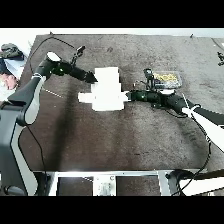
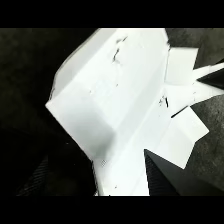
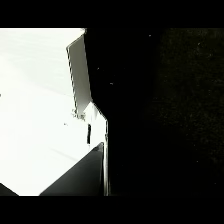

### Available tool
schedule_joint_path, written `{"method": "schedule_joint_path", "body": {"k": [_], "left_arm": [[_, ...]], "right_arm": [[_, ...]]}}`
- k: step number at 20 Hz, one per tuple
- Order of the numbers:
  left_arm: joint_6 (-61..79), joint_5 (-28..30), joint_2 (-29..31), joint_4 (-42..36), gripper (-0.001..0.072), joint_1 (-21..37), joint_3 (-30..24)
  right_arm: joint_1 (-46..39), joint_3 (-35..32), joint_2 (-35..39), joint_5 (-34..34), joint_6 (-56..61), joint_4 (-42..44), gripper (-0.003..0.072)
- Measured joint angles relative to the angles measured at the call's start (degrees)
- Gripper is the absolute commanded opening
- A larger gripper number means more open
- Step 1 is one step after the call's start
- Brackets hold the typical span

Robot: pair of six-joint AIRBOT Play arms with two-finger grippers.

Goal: Fold the box and place the chain.

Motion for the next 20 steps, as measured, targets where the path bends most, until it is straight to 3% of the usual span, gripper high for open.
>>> {"method": "schedule_joint_path", "body": {"k": [3,4,8,11,13,14,17,19,20], "left_arm": [[0.1,-2.5,-2.1,-2.8,0.0632,0.0,0.7],[0.3,-3.4,-2.6,-3.9,0.0586,0.0,0.9],[1.8,-6.5,-4.0,-7.1,0.0527,-0.1,1.1],[3.1,-8.1,-4.6,-8.5,0.0406,-0.3,1.1],[3.8,-8.6,-4.8,-8.9,0.0387,-0.3,1.2],[4.1,-8.9,-4.9,-9.1,0.0286,-0.3,1.2],[4.7,-10.1,-5.1,-9.2,0.0284,-0.3,1.2],[5.2,-10.9,-5.1,-9.1,0.0107,-0.3,1.2],[5.5,-11.1,-5.1,-9.0,0.0102,-0.3,1.2]], "right_arm": [[0.0,0.0,0.0,0.0,0.0,-0.5,0.0008],[0.0,0.0,0.0,0.0,0.0,-0.6,0.0008],[0.0,0.0,0.0,0.0,0.0,-0.9,0.0008],[0.0,0.0,0.0,0.0,0.0,-1.1,0.0008],[0.0,0.0,0.0,0.0,0.0,-1.4,0.0008],[0.0,0.0,0.0,0.0,0.0,-1.6,0.0009],[0.0,0.0,0.0,0.0,0.0,-2.0,0.0008],[0.0,0.0,0.0,0.0,0.0,-2.2,0.0009],[0.0,0.0,0.0,0.0,0.0,-2.3,0.0009]]}}
